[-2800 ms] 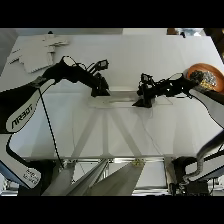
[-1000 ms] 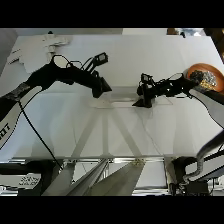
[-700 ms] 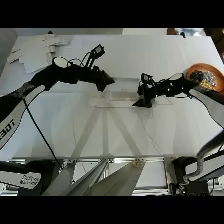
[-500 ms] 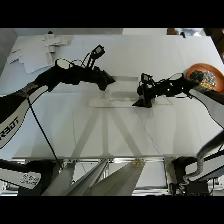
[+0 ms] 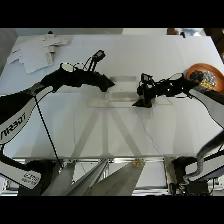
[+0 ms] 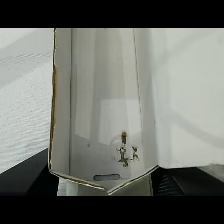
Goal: Fold the box and place the chain.
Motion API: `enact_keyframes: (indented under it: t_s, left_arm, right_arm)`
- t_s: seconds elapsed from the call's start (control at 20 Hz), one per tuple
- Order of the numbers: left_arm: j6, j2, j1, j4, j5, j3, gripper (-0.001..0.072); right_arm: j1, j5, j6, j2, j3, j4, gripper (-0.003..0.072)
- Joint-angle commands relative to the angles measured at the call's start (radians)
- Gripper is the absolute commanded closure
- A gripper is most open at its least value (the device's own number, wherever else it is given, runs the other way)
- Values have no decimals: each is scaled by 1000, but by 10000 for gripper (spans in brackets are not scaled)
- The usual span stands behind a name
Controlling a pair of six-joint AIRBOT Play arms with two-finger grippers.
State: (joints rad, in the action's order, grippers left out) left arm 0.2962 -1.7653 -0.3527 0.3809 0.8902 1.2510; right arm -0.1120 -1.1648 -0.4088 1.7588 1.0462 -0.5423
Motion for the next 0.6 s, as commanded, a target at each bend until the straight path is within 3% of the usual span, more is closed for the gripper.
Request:
enact_keyframes:
  t_s: [0.0, 0.4, 0.55]
  left_arm:
    - [26, -16, -3, 2, 4, -1, 702]
    - [26, 24, 11, 1, 67, -1, 702]
    - [26, 72, 30, 1, 141, -1, 701]
  right_arm:
    - [0, 0, 0, 0, 1, 1, 171]
    - [0, 0, 0, 0, 1, 1, 171]
    - [0, 0, 0, 0, 1, 1, 171]
